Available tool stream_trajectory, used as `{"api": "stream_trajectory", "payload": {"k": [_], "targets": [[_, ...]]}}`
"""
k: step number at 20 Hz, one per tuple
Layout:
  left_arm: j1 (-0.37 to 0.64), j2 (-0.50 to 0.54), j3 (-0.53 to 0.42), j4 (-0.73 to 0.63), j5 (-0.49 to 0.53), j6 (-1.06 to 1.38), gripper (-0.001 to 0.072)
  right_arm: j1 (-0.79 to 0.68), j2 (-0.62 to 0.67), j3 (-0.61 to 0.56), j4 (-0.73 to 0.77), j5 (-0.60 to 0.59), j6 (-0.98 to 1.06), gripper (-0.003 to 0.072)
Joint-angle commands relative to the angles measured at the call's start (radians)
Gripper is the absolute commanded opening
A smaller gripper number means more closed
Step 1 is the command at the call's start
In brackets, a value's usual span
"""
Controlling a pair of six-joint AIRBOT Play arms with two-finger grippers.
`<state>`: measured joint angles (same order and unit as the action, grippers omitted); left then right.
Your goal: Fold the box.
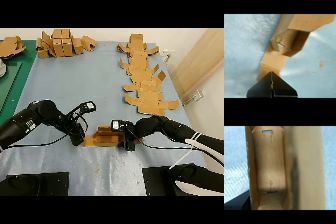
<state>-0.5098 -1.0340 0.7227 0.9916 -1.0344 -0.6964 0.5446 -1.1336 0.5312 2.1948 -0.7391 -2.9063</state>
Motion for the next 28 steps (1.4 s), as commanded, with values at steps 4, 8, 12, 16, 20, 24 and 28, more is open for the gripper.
{"api": "stream_trajectory", "payload": {"k": [4, 8, 12, 16, 20, 24, 28], "targets": [[0.01, -0.103, 0.038, -0.429, -0.045, -0.079, 0.0011, -0.001, 0.0, 0.0, 0.0, -0.003, 0.0, 0.0309], [0.06, -0.312, 0.157, -0.576, -0.046, -0.066, 0.0011, -0.001, 0.001, 0.0, 0.0, -0.004, 0.0, 0.0307], [0.113, -0.443, 0.257, -0.716, -0.036, -0.107, 0.0012, -0.001, 0.001, 0.0, 0.0, -0.008, 0.0, 0.0307], [0.116, -0.539, 0.28, -0.59, -0.043, -0.233, 0.0011, -0.001, 0.001, 0.0, 0.0, -0.008, 0.0, 0.0307], [0.117, -0.557, 0.28, -0.48, -0.059, -0.342, 0.0011, -0.001, 0.001, 0.001, 0.001, -0.019, 0.0, 0.0307], [0.116, -0.556, 0.28, -0.365, -0.084, -0.431, 0.0011, -0.001, 0.01, 0.001, 0.001, -0.031, 0.0, 0.0307], [0.116, -0.556, 0.28, -0.367, -0.084, -0.43, 0.0011, -0.001, 0.038, 0.001, 0.0, -0.029, 0.0, 0.0307]]}}
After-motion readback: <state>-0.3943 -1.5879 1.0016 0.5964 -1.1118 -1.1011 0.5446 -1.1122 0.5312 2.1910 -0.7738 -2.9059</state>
